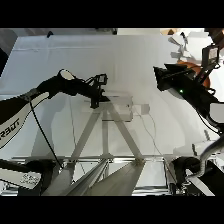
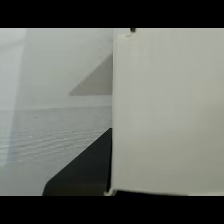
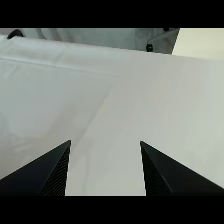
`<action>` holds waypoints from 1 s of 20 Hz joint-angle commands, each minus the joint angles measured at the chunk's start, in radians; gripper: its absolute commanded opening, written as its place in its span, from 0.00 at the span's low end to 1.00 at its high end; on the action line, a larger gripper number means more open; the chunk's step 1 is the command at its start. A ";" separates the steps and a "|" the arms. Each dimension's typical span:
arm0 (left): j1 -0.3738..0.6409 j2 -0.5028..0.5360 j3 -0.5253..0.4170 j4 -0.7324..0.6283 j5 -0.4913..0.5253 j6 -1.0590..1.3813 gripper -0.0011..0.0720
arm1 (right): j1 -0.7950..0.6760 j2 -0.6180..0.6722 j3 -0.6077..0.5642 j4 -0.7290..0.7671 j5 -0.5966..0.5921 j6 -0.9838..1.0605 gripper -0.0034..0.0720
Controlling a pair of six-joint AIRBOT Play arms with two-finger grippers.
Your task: Fold the box and place the chain.
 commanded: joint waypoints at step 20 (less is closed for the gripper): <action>-0.002 -0.018 0.000 0.000 -0.003 0.006 0.03 | 0.001 0.039 0.001 -0.156 0.610 -0.433 0.97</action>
